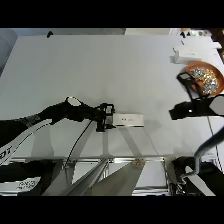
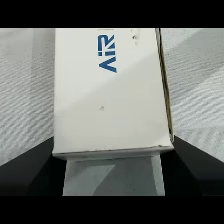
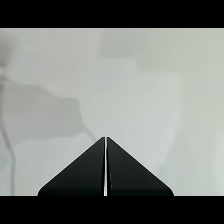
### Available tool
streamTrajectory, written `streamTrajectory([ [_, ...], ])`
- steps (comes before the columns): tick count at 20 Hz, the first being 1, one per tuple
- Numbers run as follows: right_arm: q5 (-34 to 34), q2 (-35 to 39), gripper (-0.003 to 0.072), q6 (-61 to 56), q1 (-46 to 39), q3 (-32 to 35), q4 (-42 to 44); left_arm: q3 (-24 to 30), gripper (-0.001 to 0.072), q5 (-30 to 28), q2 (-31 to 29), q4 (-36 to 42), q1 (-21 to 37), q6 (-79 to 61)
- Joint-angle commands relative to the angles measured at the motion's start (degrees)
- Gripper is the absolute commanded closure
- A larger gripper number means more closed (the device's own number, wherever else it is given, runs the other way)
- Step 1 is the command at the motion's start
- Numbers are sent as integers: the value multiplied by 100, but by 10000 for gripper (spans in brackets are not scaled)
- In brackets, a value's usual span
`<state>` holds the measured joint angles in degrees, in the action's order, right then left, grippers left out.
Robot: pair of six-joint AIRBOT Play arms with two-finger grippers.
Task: Fold the box and place the chain.
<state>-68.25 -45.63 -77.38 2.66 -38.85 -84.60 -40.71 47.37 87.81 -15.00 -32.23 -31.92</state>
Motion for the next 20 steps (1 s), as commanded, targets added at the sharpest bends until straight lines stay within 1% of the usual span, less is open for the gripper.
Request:
streamTrajectory([
  [1, -621, 39, 663, -527, -896, 46, -260, 0, 457, -2, -4, 0, 0, 0],
  [3, -710, 39, 663, -527, -1056, 46, -262, 0, 457, -2, -4, 0, 0, 2],
  [20, -723, 37, 663, -527, -1062, 46, -260, 0, 462, -7, -4, 44, 0, 0],
])
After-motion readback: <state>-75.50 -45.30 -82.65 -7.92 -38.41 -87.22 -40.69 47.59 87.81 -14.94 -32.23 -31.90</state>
